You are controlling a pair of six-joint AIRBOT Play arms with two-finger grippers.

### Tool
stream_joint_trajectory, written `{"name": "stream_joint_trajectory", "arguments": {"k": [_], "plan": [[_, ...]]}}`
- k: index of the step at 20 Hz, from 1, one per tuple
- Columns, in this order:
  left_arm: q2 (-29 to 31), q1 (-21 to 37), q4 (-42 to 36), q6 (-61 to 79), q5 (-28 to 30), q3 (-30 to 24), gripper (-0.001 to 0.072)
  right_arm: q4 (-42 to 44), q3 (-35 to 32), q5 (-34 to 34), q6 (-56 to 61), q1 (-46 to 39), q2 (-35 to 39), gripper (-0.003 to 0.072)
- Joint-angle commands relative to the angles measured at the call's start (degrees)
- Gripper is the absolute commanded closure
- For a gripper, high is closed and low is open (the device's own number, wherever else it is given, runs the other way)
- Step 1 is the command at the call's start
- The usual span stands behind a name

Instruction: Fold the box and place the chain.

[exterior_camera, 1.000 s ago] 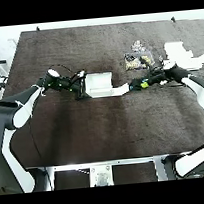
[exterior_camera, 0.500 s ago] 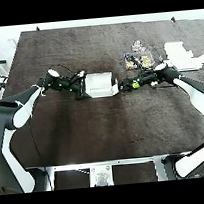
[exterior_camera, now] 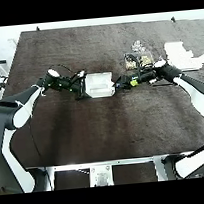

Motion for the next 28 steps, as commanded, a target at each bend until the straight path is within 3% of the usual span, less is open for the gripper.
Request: {"name": "stream_joint_trajectory", "arguments": {"k": [1, 4, 13, 21, 28], "plan": [[0.02, 0.04, 0.02, 0.0, 0.0, -0.02, 0.036, -0.09, 0.79, 0.04, 1.05, 1.03, 0.11, 0.0215], [0.02, 0.04, 0.02, 0.0, 0.0, -0.02, 0.036, -1.07, 1.75, 0.24, 2.86, 1.62, 0.09, 0.0215], [0.02, 0.04, 0.02, 0.0, -0.02, -0.02, 0.0361, -14.84, 7.41, -0.7, 14.75, 6.25, 0.07, 0.0216], [0.02, 0.04, 0.02, 0.0, -0.04, -0.02, 0.036, -19.47, 9.44, -4.33, 24.39, 10.62, 0.07, 0.0216], [0.02, 0.04, 0.02, -0.02, -0.17, -0.02, 0.036, -33.88, 12.37, -5.62, 35.74, 14.53, -0.15, 0.0216]]}}
